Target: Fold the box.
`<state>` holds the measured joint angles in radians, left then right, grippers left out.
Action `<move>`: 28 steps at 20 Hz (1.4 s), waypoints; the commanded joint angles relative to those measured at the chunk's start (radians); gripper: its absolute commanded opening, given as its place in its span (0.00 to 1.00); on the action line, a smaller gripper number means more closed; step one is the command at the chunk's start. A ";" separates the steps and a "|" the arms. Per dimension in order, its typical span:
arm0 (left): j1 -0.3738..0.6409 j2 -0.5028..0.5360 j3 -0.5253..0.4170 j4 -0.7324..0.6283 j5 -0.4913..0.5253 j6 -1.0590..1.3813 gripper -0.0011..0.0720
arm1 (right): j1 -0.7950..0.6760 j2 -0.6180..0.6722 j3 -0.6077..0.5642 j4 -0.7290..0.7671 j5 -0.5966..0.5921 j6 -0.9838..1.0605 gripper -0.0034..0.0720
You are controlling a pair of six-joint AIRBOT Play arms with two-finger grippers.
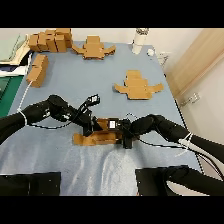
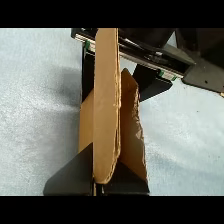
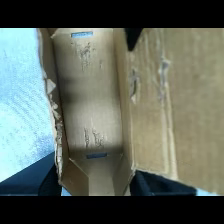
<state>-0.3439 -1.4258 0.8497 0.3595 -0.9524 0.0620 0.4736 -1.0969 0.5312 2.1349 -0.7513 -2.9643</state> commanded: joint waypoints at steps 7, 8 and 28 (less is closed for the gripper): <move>0.002 0.000 0.001 -0.007 0.003 -0.029 0.04 | 0.000 -0.001 -0.001 0.000 0.000 0.000 0.67; 0.004 0.000 0.001 -0.007 0.007 -0.053 0.31 | 0.000 -0.001 -0.001 -0.001 0.000 0.000 0.67; -0.058 0.149 -0.013 0.018 -0.183 -1.049 0.03 | 0.000 0.001 0.000 0.000 0.001 -0.001 0.67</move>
